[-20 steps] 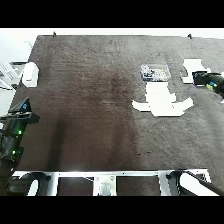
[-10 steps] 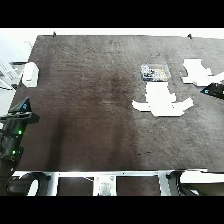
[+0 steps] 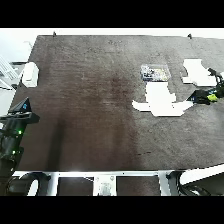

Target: Fold the box and place the chain.

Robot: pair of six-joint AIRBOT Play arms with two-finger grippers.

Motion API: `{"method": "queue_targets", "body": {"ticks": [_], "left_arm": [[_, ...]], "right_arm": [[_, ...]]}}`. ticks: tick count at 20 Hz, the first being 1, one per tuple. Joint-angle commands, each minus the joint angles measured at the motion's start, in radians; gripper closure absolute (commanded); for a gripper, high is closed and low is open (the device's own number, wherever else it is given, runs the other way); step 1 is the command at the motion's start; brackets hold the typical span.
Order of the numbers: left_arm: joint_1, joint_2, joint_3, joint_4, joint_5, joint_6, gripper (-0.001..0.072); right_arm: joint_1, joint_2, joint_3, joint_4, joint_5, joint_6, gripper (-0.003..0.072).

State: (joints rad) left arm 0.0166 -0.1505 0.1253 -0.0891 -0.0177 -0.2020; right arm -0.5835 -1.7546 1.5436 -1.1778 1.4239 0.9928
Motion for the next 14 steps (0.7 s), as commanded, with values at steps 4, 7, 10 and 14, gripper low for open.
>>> {"method": "queue_targets", "body": {"ticks": [4,7,10,14], "left_arm": [[0.001,0.0,0.0,0.0,0.0,0.0,0.0687],[0.001,0.001,0.0,0.0,0.0,0.0,0.0687],[0.001,0.001,0.0,0.0,0.0,0.0,0.0687],[0.001,0.001,0.0,0.0,0.0,0.0,0.0687]], "right_arm": [[0.014,-0.075,0.038,-0.001,0.01,-0.01,0.0137],[0.012,-0.1,0.039,0.03,0.06,-0.038,0.0137],[0.011,-0.127,0.04,0.091,0.077,-0.056,0.0167],[0.011,-0.166,0.04,0.13,0.128,-0.067,0.0259]]}}
